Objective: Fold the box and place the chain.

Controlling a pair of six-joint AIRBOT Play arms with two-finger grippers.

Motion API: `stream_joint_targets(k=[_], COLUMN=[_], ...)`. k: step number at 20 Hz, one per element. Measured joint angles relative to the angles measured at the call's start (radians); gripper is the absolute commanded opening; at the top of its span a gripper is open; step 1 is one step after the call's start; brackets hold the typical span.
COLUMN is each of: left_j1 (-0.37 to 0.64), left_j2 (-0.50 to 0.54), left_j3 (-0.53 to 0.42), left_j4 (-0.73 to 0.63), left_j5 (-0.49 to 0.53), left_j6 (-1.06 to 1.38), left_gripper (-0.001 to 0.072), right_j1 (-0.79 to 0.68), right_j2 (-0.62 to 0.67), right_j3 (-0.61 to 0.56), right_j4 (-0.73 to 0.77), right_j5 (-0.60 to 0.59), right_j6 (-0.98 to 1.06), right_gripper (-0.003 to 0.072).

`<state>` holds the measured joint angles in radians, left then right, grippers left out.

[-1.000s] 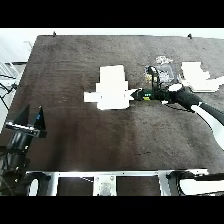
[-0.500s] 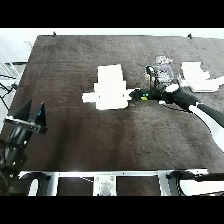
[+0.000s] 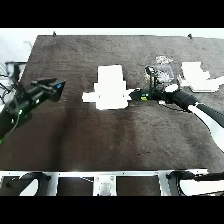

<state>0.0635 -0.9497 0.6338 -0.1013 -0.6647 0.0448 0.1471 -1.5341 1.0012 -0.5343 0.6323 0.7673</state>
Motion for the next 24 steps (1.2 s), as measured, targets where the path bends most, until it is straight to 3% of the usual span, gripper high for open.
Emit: stream_joint_targets(k=[13, 22, 24], left_j1=[-0.136, -0.158, -0.158], left_j2=[-0.733, -1.072, -1.12], left_j3=[0.858, 1.281, 1.334], left_j4=[0.62, 0.711, 0.724], left_j5=[-0.343, -0.533, -0.568], left_j6=[-0.63, -0.807, -0.822], left_gripper=[0.0491, 0.0491, 0.0492], right_j1=[0.0, 0.0, 0.0], right_j2=[-0.001, -0.001, -0.001], right_j3=[0.0, 0.0, 0.0], right_j4=[0.003, 0.003, 0.003], right_j5=[-0.016, -0.016, -0.016], right_j6=[0.0, -0.001, -0.001], right_gripper=[0.0014, 0.0014, 0.0014])
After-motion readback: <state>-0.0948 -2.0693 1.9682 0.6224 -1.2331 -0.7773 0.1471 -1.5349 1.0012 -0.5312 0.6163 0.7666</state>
